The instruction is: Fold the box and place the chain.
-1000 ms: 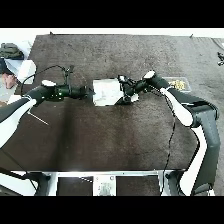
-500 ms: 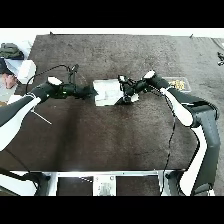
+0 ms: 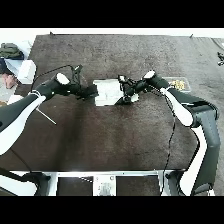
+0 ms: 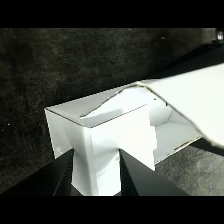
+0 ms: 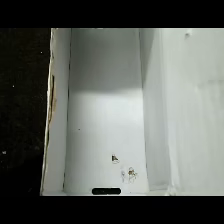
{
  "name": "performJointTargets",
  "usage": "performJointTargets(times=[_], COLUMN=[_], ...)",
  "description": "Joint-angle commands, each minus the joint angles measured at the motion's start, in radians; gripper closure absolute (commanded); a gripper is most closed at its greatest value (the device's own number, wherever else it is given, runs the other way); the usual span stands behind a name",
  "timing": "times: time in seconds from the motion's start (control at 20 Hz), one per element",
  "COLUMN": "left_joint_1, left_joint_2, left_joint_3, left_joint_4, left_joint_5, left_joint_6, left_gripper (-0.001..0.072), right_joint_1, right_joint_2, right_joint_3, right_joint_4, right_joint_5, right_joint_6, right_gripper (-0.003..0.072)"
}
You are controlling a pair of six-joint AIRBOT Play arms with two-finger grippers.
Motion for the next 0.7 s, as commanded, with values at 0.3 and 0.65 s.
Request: performJointTargets(times=[0.3,0.65], left_joint_1=[-0.053,-0.053], left_joint_2=[-0.005,-0.005], left_joint_3=[0.057,0.056], left_joint_4=[0.240,0.252], left_joint_5=[0.013,-0.027], left_joint_6=[-0.319,-0.306], left_gripper=[0.0401,0.0402], right_joint_1=[0.000,0.000], right_joint_2=[0.000,0.000], right_joint_3=[0.000,0.000], right_joint_4=[0.000,0.000], right_joint_5=[0.000,0.000], right_joint_6=[0.000,0.000], right_gripper=[0.0265,0.0264])
